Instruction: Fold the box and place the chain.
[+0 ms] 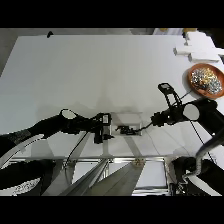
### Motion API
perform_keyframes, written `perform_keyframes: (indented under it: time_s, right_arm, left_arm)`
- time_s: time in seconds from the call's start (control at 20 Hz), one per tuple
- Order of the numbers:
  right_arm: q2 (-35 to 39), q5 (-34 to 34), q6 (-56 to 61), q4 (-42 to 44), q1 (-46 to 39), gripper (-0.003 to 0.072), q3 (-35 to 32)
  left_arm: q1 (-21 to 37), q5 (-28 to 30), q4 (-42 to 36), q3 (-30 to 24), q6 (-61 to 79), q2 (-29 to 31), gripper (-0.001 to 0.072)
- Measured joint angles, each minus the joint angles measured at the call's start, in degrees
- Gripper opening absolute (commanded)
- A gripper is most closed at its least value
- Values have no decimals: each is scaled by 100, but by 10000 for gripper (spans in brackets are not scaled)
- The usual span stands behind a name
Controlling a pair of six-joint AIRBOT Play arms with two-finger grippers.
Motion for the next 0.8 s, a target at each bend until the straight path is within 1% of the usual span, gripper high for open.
perform_keyframes:
  time_s: [0.15,0.35,0.8]
  right_arm:
    - [-376,-297,278,-11,153,266,-42]
    - [-743,-455,457,-33,299,255,-57]
    - [-962,-505,675,-177,356,256,-61]
  left_arm:
    - [0,0,0,0,0,0,274]
    - [0,0,0,0,0,0,274]
    - [0,0,0,0,2,0,274]
